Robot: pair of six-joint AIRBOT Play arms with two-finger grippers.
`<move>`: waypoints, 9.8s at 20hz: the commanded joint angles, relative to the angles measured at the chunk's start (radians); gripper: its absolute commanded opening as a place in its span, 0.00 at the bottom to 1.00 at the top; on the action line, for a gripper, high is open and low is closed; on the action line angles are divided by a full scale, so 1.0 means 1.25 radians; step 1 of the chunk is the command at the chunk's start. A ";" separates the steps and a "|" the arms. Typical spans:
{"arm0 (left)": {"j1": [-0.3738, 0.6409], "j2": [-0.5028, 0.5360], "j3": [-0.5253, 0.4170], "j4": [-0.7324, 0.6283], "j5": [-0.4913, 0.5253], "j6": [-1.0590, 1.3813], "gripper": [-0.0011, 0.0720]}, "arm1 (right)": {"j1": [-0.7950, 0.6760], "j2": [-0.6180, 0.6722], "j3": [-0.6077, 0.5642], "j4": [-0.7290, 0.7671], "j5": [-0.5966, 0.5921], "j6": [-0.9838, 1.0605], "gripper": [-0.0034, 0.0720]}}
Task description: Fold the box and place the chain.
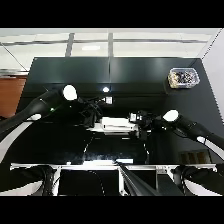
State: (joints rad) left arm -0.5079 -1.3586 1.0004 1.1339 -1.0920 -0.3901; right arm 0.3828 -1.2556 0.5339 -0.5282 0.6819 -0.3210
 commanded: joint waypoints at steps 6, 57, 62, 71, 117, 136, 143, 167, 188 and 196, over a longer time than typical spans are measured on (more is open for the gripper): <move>-0.002 0.124 -0.070 -0.053 -0.138 -0.180 0.05 | 0.002 0.000 0.000 -0.013 0.017 -0.009 0.35; -0.039 0.180 -0.306 -0.163 0.317 0.183 0.95 | 0.002 0.000 0.000 -0.005 0.009 -0.007 0.35; -0.051 0.156 -0.305 -0.192 0.324 0.180 0.63 | 0.002 0.000 0.000 -0.005 0.009 -0.007 0.35; -0.051 0.150 -0.305 -0.354 0.323 0.181 0.31 | 0.002 0.000 0.000 -0.005 0.009 -0.007 0.35; 0.336 -0.022 -0.331 -0.419 -0.004 -0.540 0.05 | 0.002 0.000 0.000 -0.005 0.009 -0.006 0.35; 0.249 -0.022 -0.248 -0.478 -0.086 -0.460 0.98 | 0.002 0.000 0.000 -0.005 0.009 -0.006 0.35; 0.168 -0.022 -0.204 -0.480 -0.088 -0.467 0.93 | 0.002 0.000 0.000 -0.005 0.009 -0.006 0.35; -0.002 -0.022 -0.138 -0.291 0.118 -0.776 0.83 | 0.002 0.000 0.000 -0.005 0.008 -0.006 0.35; -0.227 -0.029 0.031 0.190 0.056 -1.320 0.78 | 0.002 0.000 0.000 -0.005 0.008 -0.006 0.35; -0.243 -0.034 0.036 0.197 0.043 -1.385 0.47 | 0.002 0.000 0.000 -0.005 0.008 -0.006 0.35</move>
State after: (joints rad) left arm -0.7975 -1.3998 1.0420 1.3727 -1.0458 -2.0804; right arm 0.3847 -1.2556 0.5339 -0.5350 0.6918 -0.3283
